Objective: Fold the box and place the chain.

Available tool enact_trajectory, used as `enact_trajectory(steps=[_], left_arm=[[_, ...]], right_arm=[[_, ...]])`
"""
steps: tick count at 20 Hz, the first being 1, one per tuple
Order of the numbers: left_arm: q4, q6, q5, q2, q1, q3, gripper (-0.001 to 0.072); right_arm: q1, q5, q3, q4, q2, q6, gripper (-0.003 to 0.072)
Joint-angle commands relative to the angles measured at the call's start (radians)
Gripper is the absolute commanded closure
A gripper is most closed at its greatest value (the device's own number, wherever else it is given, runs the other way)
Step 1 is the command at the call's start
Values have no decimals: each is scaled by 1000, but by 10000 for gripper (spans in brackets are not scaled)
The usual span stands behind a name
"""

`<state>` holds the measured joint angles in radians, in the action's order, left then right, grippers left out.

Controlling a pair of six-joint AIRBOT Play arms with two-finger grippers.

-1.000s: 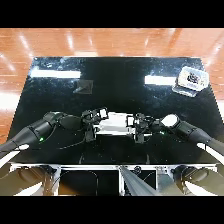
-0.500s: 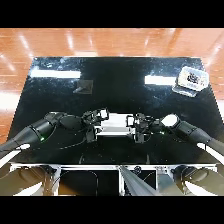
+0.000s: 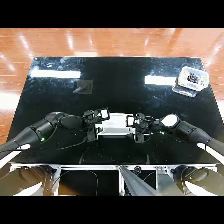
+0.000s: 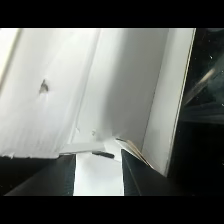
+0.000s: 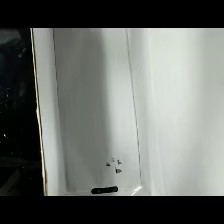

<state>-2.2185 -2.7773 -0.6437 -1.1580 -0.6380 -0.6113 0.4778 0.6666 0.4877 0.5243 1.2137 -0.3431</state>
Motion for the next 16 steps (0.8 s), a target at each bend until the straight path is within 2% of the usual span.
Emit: enact_trajectory(steps=[1,16], left_arm=[[3,-20,25,-2,-38,0,294],[6,-19,51,-15,-55,0,292]], right_arm=[[0,1,0,1,0,0,83],[0,-2,0,0,0,3,84]])
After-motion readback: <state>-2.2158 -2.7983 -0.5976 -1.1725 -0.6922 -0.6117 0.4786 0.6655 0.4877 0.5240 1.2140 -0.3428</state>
